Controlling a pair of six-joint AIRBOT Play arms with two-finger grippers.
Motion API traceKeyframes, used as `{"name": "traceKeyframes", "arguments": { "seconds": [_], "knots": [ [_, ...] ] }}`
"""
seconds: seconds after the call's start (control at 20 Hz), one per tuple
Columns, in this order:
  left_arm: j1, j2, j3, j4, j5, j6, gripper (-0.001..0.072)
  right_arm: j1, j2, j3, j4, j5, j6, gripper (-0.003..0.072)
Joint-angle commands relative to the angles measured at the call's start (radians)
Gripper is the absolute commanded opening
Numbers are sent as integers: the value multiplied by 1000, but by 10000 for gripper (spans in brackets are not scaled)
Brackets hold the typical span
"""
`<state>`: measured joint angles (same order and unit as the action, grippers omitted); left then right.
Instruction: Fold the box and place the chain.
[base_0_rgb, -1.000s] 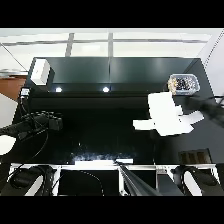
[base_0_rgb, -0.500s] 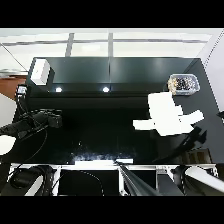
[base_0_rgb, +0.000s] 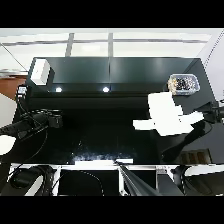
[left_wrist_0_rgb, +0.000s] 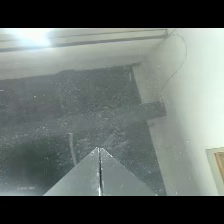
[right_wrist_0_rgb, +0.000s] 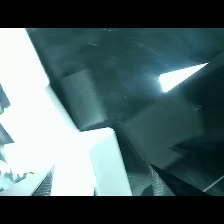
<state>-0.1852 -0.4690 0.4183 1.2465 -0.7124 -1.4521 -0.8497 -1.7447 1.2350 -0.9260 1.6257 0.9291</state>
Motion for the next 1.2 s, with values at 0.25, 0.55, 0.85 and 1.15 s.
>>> {"name": "traceKeyframes", "arguments": {
  "seconds": [0.25,0.55,0.85,1.15],
  "knots": [
    [0,1,0,-6,1,0,28,104,-35,31,-61,83,-30,216],
    [0,1,0,-6,1,0,28,106,35,10,14,105,-71,58],
    [0,1,0,-6,3,0,28,170,297,-178,66,-29,-77,58],
    [0,1,-2,-8,31,0,28,386,558,-406,232,-135,-66,48]
  ]
}}
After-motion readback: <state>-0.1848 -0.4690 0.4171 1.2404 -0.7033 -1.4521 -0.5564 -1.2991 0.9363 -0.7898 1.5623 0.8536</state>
